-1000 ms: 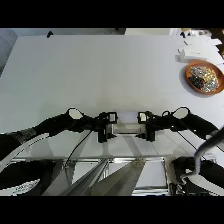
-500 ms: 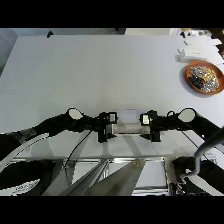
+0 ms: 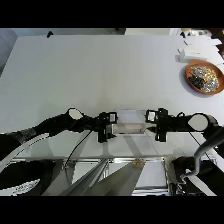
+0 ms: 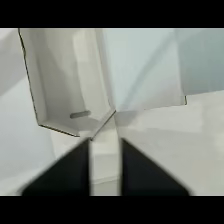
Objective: Fold the box and place the chain.
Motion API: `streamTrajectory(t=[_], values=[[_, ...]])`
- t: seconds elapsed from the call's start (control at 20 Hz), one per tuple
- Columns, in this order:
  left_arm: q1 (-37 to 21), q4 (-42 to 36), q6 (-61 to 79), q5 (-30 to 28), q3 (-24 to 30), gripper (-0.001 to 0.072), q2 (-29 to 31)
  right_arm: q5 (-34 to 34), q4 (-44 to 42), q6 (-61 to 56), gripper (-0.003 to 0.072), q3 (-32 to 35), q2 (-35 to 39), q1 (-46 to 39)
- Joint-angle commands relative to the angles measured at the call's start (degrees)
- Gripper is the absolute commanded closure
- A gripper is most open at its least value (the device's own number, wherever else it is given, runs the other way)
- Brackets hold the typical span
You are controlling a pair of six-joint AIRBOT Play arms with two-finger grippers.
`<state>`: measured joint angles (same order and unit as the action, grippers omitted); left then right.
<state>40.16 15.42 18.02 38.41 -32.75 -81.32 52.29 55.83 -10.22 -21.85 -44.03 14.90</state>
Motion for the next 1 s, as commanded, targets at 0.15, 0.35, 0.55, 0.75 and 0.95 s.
streamTrajectory(t=[0.15,0.35,0.55,0.75,0.95], values=[[-0.1,0.0,0.0,0.0,0.0,0.0598,0.0,2.4,-16.9,-0.1,0.0669,-0.1,6.7,0.0],[-0.1,0.0,0.0,0.0,0.0,0.0598,0.0,-4.9,-34.5,10.0,0.0669,-0.1,1.5,0.0],[-0.1,0.0,0.0,0.0,0.0,0.0598,0.0,-14.7,-34.7,10.2,0.0669,-0.1,-11.2,0.0],[-0.1,0.0,0.0,0.0,0.0,0.0598,0.0,-17.8,-34.4,8.6,0.0669,-0.1,-17.2,0.0],[-0.1,0.0,0.0,0.0,0.0,0.0598,0.0,-16.6,-33.0,8.5,0.0669,-0.1,-17.3,0.0]])
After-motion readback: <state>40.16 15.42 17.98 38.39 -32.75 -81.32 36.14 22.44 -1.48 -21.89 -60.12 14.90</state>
